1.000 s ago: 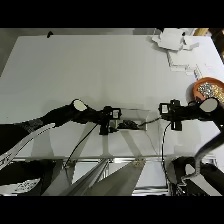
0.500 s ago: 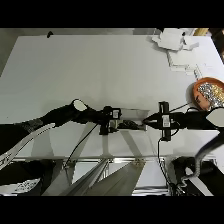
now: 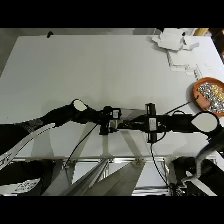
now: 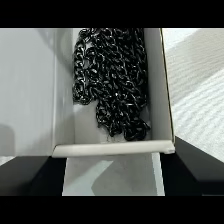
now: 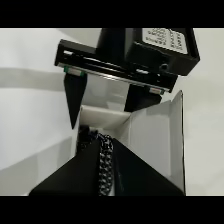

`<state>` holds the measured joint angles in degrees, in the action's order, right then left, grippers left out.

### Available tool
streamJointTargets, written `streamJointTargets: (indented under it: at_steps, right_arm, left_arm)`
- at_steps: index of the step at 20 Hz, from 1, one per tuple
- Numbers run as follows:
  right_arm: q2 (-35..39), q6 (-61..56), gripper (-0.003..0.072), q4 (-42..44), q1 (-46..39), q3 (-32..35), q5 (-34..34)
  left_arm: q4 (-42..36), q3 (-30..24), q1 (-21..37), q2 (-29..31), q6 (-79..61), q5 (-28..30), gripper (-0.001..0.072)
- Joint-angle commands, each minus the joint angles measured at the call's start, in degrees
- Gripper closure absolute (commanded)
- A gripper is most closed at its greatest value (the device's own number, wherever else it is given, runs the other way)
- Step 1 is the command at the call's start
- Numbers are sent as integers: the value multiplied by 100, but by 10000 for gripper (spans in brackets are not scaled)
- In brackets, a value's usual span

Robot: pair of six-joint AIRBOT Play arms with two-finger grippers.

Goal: Fold the box and place the chain.

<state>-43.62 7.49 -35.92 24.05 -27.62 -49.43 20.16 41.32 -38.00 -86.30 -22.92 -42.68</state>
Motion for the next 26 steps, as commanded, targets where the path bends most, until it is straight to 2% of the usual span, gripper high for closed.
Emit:
streamJointTargets:
  at_steps: [1,5,8,11,13,19,26]
  right_arm:
    - [-221,140,404,-184,116,-52,498]
    - [-199,-63,403,-1980,-107,-1073,-433]
    - [-199,-319,403,-2514,-1034,-1510,-643]
    - [-367,-321,425,-2527,-2081,-1488,-848]
    - [-586,-317,432,-2562,-2455,-1325,-903]
    - [-1082,-122,451,-3773,-2472,-343,-350]
    - [-1891,105,451,-3757,-2472,-295,-107]
  left_arm:
    - [2,0,4,2,0,2,455]
    - [2,0,4,2,0,0,455]
    - [2,0,4,2,0,0,455]
    - [2,2,4,2,0,2,455]
    - [2,0,4,2,0,0,455]
    - [2,0,4,2,0,2,455]
    - [2,0,4,2,0,2,455]
